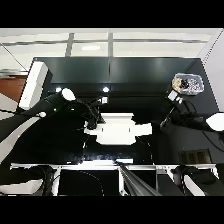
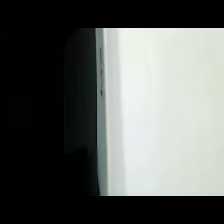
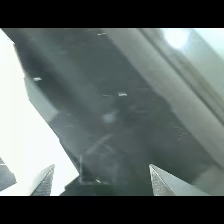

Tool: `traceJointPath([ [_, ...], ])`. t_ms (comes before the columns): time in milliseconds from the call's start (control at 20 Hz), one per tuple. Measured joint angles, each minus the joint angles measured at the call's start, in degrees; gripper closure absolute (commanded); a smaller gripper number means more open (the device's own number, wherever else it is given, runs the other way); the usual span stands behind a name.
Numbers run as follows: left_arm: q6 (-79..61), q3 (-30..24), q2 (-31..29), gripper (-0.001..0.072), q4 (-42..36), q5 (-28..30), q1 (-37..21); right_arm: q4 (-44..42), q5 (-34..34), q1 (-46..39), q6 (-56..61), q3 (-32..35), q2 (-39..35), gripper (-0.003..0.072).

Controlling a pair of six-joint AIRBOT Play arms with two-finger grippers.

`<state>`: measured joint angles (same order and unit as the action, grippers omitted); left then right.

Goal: Fold the box and place the chain.

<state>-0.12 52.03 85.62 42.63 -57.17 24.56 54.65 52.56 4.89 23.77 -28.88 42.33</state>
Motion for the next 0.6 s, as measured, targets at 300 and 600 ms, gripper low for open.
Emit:
traceJointPath([
  [300, -0.1, -0.9, 0.1, 0.0681, 0.0, 2.6, 0.0, -6.8, -3.3, 6.7, -9.6, 8.7, 0.2, -0.0022],
  [600, -0.1, -2.5, 0.1, 0.0681, 0.5, 4.2, 0.2, -7.3, -8.8, 11.0, -12.4, 11.0, 0.7, -0.0021],
])
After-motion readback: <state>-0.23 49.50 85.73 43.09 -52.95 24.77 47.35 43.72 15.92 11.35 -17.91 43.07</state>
